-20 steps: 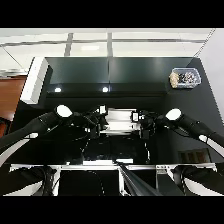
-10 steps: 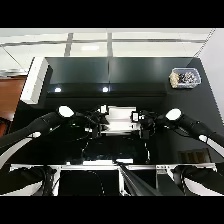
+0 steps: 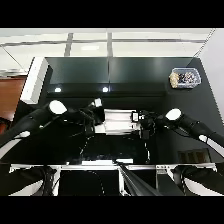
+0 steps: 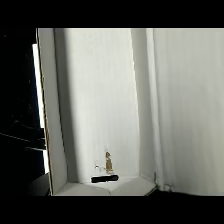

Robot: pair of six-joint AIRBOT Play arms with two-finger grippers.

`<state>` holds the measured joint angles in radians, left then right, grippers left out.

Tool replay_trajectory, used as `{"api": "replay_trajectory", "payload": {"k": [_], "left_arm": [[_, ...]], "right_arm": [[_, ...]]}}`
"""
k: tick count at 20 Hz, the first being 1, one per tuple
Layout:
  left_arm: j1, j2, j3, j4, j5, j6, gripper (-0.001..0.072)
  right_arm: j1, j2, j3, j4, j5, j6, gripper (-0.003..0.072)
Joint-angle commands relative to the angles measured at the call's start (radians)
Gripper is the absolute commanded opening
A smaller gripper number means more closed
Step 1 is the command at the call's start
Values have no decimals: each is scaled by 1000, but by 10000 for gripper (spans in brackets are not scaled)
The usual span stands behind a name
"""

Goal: Fold the box and place the chain.

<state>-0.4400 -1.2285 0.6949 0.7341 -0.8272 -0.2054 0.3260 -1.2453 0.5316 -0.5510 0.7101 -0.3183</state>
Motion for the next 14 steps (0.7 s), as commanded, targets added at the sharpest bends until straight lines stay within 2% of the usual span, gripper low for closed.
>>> {"api": "replay_trajectory", "payload": {"k": [1, 4, 7, 10, 14], "left_arm": [[121, 97, 19, 246, -136, -390, 29], [274, 100, -6, 293, -187, -765, 29], [405, 47, -52, 203, -236, -1076, 29], [459, -52, -76, 23, -282, -1043, 29], [383, -174, -76, -137, -280, -951, 28]], "right_arm": [[0, 0, 0, 0, 0, 0, 423], [0, 0, 0, 0, 0, 0, 423], [0, 0, 0, 0, 0, 0, 423], [0, 0, 0, 0, 0, 0, 423], [0, 0, 0, 0, 0, 0, 423]]}}
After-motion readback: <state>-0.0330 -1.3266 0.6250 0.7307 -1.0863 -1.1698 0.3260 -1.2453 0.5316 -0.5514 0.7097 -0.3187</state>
